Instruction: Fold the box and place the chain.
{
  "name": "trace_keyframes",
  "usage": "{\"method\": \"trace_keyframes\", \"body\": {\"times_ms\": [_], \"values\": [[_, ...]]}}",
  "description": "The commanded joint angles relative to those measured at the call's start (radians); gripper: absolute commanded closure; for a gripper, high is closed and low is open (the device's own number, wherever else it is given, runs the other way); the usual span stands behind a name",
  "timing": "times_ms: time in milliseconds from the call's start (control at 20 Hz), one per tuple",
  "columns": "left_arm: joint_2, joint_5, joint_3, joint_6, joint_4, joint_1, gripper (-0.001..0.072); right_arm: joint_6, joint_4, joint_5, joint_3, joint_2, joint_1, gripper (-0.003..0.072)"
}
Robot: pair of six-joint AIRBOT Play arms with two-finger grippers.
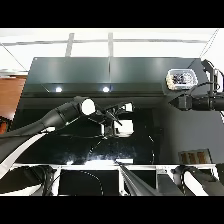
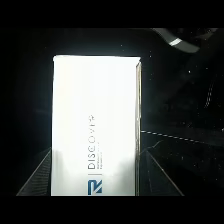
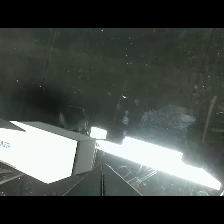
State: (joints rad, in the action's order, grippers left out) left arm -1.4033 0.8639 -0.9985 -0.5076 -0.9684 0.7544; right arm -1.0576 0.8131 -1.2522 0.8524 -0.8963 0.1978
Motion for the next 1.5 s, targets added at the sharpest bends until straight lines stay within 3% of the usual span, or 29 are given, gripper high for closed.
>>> {"method": "trace_keyframes", "body": {"times_ms": [0, 350, 550, 600, 650, 700, 850, 1050, 1250, 1450], "values": [[-0.006, 0.005, -0.001, 0.001, 0.0, 0.0, 0.0002, -0.001, 0.0, 0.0, -0.002, 0.0, -0.001, 0.0673], [-0.109, -0.163, 0.014, 0.002, 0.008, 0.043, 0.0002, -0.002, -0.014, 0.015, -0.024, 0.0, -0.001, 0.0674], [-0.107, -0.111, 0.013, -0.061, -0.102, 0.048, 0.0037, -0.001, -0.052, 0.021, -0.024, 0.0, 0.0, 0.0673], [-0.106, -0.082, 0.011, -0.116, -0.163, 0.042, 0.0167, -0.001, -0.052, 0.026, -0.024, 0.0, 0.0, 0.0673], [-0.099, -0.05, 0.005, -0.17, -0.213, 0.03, 0.0355, -0.001, -0.053, 0.027, -0.024, 0.0, 0.0, 0.0673], [-0.084, -0.021, -0.004, -0.222, -0.254, 0.003, 0.0416, -0.002, -0.053, 0.025, -0.024, 0.0, 0.0, 0.0672], [-0.021, 0.022, -0.032, -0.321, -0.317, -0.175, 0.042, -0.015, -0.054, 0.023, -0.024, 0.0, 0.0, 0.0672], [-0.018, 0.032, -0.109, -0.483, -0.395, -0.6, 0.0418, -0.027, -0.063, 0.023, -0.024, 0.0, 0.0, 0.0672], [-0.198, 0.037, -0.349, -0.548, -0.412, -0.97, 0.0417, -0.029, -0.123, 0.023, -0.024, 0.0, -0.001, 0.0673], [-0.439, 0.042, -0.666, -0.626, -0.411, -1.135, 0.0417, -0.029, -0.225, 0.024, -0.024, 0.0, -0.001, 0.0673]]}}
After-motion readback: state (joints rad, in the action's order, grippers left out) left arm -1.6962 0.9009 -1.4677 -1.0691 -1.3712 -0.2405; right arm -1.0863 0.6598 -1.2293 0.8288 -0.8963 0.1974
